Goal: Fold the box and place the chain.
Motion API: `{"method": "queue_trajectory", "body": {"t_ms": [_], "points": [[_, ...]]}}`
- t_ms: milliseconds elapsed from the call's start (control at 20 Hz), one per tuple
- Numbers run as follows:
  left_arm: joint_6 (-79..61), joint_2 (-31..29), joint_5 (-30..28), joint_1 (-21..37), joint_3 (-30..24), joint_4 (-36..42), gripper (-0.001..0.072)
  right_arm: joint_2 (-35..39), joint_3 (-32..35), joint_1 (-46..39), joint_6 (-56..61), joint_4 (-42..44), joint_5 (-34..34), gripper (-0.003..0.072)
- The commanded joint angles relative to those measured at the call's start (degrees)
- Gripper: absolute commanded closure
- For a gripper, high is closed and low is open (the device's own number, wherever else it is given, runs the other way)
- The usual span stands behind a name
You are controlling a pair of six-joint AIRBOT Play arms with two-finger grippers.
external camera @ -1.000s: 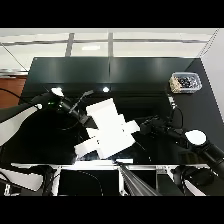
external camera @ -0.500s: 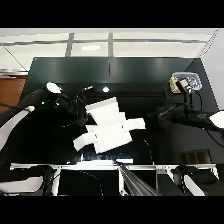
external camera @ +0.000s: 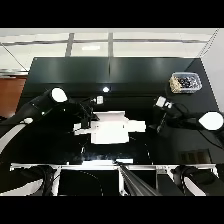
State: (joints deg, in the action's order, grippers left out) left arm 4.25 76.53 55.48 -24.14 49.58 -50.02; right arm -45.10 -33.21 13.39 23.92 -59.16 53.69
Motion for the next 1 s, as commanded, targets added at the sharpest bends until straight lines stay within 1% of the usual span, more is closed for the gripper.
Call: {"method": "queue_trajectory", "body": {"t_ms": [0,100,250,400,550,700,850,950], "points": [[-4.0,1.3,-4.8,-0.7,-0.7,2.4,0.0683,-2.9,0.0,5.9,-4.5,-1.0,-1.9,0.0028],[-3.9,1.9,-4.8,-0.8,-1.6,-0.5,0.0683,-5.5,0.0,8.3,-4.5,-0.9,-3.5,0.0028],[-3.9,3.0,-0.7,-1.4,-2.6,0.2,0.0683,-10.5,0.0,12.2,-4.5,-0.9,-6.2,0.0028],[-3.9,3.0,-0.2,-2.8,-2.6,-0.3,0.0683,-14.5,0.0,15.8,-5.9,-0.9,-6.3,0.0028],[-3.9,3.0,-0.4,-2.6,-2.6,-0.3,0.0682,-15.2,0.0,17.2,-7.0,-0.3,-6.0,0.0028],[-3.9,3.0,-0.3,-2.6,-2.6,-0.3,0.0682,-15.5,0.0,17.2,-7.7,3.3,-3.4,0.0028],[-3.8,3.0,-0.3,-2.6,-2.6,-0.3,0.0682,-16.4,0.9,18.7,-11.7,5.2,-3.3,0.0028],[-3.8,3.0,0.1,-2.6,-2.6,-0.3,0.0681,-17.6,1.7,20.2,-11.6,6.6,-3.3,0.0028]]}}
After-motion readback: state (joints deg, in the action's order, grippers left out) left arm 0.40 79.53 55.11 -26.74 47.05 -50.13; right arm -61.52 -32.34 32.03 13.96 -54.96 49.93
